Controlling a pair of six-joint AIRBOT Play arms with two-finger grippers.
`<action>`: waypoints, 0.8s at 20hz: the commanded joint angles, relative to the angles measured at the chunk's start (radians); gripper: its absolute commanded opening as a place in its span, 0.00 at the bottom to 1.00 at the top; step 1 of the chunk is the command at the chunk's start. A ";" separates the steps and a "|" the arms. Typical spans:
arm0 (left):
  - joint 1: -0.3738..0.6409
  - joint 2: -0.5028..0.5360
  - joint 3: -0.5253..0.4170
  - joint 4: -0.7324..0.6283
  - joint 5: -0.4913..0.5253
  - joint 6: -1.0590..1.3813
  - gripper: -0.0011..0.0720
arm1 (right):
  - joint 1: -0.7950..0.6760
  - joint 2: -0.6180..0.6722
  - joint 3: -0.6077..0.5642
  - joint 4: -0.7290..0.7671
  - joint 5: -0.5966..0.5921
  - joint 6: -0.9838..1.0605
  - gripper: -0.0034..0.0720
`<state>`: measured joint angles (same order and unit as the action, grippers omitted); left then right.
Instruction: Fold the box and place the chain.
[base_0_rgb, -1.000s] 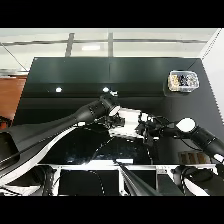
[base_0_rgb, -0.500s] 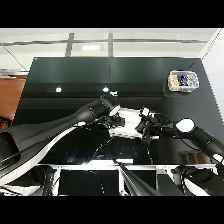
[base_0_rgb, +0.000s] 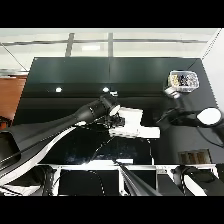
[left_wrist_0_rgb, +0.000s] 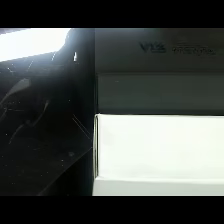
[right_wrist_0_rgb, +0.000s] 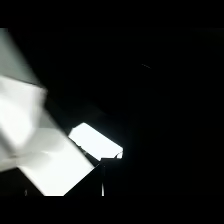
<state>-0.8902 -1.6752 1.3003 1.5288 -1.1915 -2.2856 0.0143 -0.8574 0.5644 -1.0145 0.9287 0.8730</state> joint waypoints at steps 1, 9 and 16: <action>0.001 0.000 0.000 0.000 -0.014 -0.023 0.06 | -0.276 0.027 0.011 -0.127 0.104 0.361 0.07; 0.001 0.016 0.000 0.008 -0.018 -0.037 0.06 | -0.359 -0.039 -0.244 0.138 0.124 0.372 0.07; 0.001 0.016 0.000 0.008 -0.014 -0.037 0.06 | -0.138 -0.201 -0.246 0.446 0.056 0.219 0.07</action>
<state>-0.8902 -1.6600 1.2995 1.5360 -1.2102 -2.3219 -0.2016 -1.0012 0.3244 -0.7296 1.0142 1.1713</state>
